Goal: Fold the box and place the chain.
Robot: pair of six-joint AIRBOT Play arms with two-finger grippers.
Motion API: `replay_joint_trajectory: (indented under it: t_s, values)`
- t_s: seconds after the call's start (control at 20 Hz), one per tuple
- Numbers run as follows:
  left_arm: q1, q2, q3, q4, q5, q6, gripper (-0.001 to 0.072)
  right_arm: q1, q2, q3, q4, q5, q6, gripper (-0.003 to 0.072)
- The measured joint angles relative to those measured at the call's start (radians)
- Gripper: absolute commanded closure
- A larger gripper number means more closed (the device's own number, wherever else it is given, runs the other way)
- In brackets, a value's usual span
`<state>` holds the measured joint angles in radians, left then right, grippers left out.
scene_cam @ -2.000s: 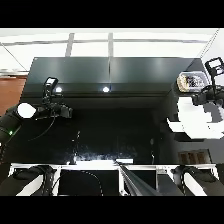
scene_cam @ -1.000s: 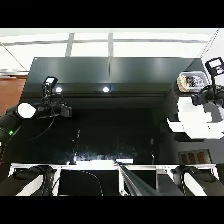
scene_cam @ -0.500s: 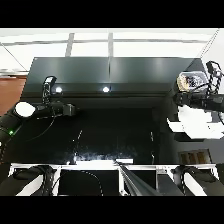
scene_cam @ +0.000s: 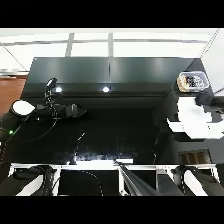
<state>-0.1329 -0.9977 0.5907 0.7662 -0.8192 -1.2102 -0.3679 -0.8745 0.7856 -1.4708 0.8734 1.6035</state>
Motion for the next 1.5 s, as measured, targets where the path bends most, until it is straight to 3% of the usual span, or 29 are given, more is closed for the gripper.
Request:
replay_joint_trajectory:
  t_s: [0.2, 0.4, 0.6, 0.75, 0.8, 0.85, 0.9, 0.95, 1.05, 1.3, 1.5]
  values:
    - [0.000, 0.000, 0.000, -0.011, 0.005, -0.017, -0.0001, -0.296, -0.078, 0.054, -0.066, -0.015, 0.008, -0.0032]
    - [0.000, 0.000, 0.000, -0.012, 0.016, -0.020, -0.0001, -0.526, -0.233, 0.151, -0.062, 0.044, -0.087, -0.0024]
    - [0.000, 0.000, 0.000, -0.012, 0.027, -0.020, 0.0000, -0.623, -0.425, 0.276, 0.045, 0.128, -0.274, -0.0023]
    - [0.000, 0.000, 0.000, -0.011, 0.047, -0.020, 0.0000, -0.645, -0.584, 0.392, 0.173, 0.282, -0.459, -0.0012]
    - [0.000, 0.000, 0.000, -0.011, 0.054, -0.020, -0.0001, -0.648, -0.625, 0.421, 0.203, 0.324, -0.500, 0.0018]
    - [0.000, 0.000, 0.000, -0.011, 0.064, -0.021, 0.0000, -0.650, -0.657, 0.442, 0.222, 0.361, -0.533, 0.0194]
    - [0.000, 0.000, 0.000, -0.011, 0.078, -0.022, -0.0001, -0.652, -0.684, 0.460, 0.241, 0.389, -0.562, 0.0206]
    - [0.000, 0.000, 0.000, -0.012, 0.084, -0.026, 0.0000, -0.653, -0.701, 0.472, 0.255, 0.407, -0.584, 0.0265]
    - [0.000, 0.000, 0.000, -0.019, 0.101, -0.027, 0.0000, -0.655, -0.725, 0.486, 0.263, 0.445, -0.616, 0.0667]
    - [0.000, 0.000, 0.000, -0.023, 0.129, -0.027, 0.0000, -0.659, -0.741, 0.497, 0.301, 0.523, -0.640, 0.0680]
    - [0.000, 0.000, 0.000, -0.023, 0.135, -0.028, 0.0000, -0.639, -0.692, 0.438, 0.421, 0.586, -0.657, 0.0680]
